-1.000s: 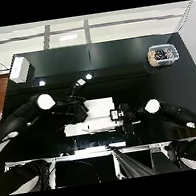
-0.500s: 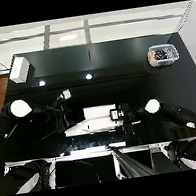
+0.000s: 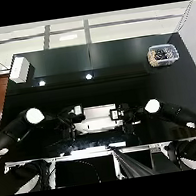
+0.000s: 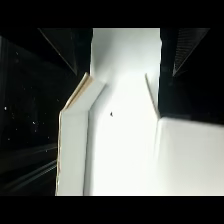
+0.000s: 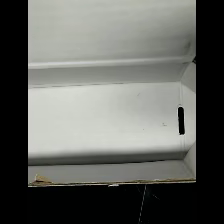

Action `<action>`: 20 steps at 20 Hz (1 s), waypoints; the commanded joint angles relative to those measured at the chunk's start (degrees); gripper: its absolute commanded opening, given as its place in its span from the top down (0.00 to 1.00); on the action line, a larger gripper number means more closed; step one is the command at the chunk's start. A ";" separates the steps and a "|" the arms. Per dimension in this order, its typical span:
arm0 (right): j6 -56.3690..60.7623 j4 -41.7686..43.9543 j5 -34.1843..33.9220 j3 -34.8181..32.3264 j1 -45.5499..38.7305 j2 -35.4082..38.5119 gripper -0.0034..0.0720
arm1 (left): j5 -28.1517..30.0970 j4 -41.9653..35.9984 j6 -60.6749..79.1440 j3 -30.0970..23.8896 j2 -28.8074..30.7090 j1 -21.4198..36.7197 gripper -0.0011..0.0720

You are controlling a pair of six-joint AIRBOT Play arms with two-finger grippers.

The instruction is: Fold the box and place the chain.

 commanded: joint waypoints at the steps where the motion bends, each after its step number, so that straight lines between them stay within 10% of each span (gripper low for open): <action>1: 0.02 0.31 0.02 0.02 -0.02 0.00 0.31 | 5.05 -0.13 1.27 -0.48 -1.70 -5.27 0.03; 4: 0.02 0.31 0.02 0.02 -0.02 0.00 0.31 | 5.97 0.24 0.61 -0.39 -1.66 -6.23 0.49; 7: 0.02 0.31 0.02 0.02 -0.02 0.00 0.31 | 5.81 -0.59 0.61 -0.39 -1.66 -6.25 0.72; 20: 0.02 0.28 0.02 0.02 -0.02 0.00 0.31 | 7.65 -14.88 0.85 -0.42 -5.90 -6.25 0.76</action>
